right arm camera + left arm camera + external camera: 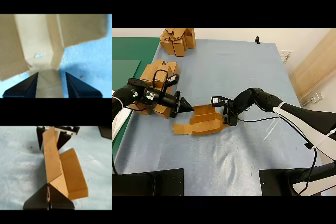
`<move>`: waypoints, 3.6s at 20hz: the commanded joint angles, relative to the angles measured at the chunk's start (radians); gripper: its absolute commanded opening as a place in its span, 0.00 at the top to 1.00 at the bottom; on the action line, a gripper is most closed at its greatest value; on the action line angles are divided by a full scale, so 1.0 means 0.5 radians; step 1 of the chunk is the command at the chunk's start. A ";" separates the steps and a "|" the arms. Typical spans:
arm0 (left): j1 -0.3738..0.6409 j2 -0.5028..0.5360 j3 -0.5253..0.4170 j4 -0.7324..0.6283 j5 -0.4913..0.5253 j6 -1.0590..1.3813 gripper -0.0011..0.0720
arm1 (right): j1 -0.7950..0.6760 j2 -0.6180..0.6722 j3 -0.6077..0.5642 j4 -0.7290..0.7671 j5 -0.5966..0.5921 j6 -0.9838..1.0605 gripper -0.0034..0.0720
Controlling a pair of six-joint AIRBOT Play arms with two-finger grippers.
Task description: Fold the box.
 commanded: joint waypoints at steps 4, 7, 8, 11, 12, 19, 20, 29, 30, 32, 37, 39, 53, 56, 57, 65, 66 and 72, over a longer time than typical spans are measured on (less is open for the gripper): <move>-0.275 0.122 -0.128 0.018 0.466 -0.030 0.97 | 0.001 0.001 0.001 -0.001 0.001 0.015 0.21; -0.273 0.124 -0.128 0.000 0.562 -0.029 0.97 | 0.000 0.034 0.005 -0.201 0.001 0.160 0.14; -0.269 0.124 -0.128 -0.001 0.577 -0.028 0.97 | -0.002 0.061 0.005 -0.370 0.013 0.311 0.14; -0.269 0.124 -0.128 -0.114 0.570 0.022 0.97 | -0.009 0.175 0.006 -0.736 -0.027 0.629 0.14; -0.269 0.124 -0.124 -0.159 0.568 0.060 0.97 | -0.015 0.226 0.007 -0.785 -0.063 0.632 0.14; -0.270 0.123 -0.070 -0.178 0.594 0.127 0.97 | -0.008 0.690 -0.090 -0.797 -0.469 0.855 0.18; -0.270 0.117 -0.069 -0.179 0.594 0.128 0.98 | 0.040 0.753 -0.188 -0.782 -0.461 0.863 0.18; -0.270 0.066 -0.069 -0.176 0.552 0.128 0.98 | 0.500 0.714 -0.832 -1.016 0.915 0.764 0.18; -0.270 0.066 -0.069 -0.178 0.539 0.128 0.98 | 0.500 0.685 -0.831 -1.018 0.964 0.764 0.18; -0.275 0.066 -0.069 -0.179 0.529 0.127 0.98 | 0.494 0.633 -0.831 -1.062 1.010 0.764 0.18; -0.278 0.066 -0.069 -0.179 0.489 0.124 0.98 | 0.409 0.624 -0.803 -1.074 1.150 0.793 0.17; -0.278 0.066 -0.069 -0.178 0.446 0.117 0.98 | 0.349 0.624 -0.780 -1.028 1.135 0.805 0.16; -0.278 0.066 -0.070 -0.150 0.172 0.073 0.97 | 0.278 0.622 -0.730 -0.826 1.092 0.803 0.01; -0.278 0.066 -0.070 -0.150 0.161 0.072 0.97 | 0.256 0.616 -0.711 -0.826 1.041 0.688 0.02; -0.278 0.066 -0.070 -0.152 0.165 0.073 0.97 | 0.256 0.599 -0.682 -0.818 1.010 0.628 0.03; -0.278 0.066 -0.069 -0.147 0.179 0.072 0.97 | 0.136 0.334 -0.303 -0.629 0.563 0.089 0.11; -0.278 0.066 -0.070 -0.148 0.180 0.072 0.97 | 0.107 0.321 -0.261 -0.533 0.484 -0.025 0.11; -0.278 0.066 -0.070 -0.147 0.226 0.072 0.97 | 0.020 0.282 -0.144 -0.192 0.344 -0.388 0.11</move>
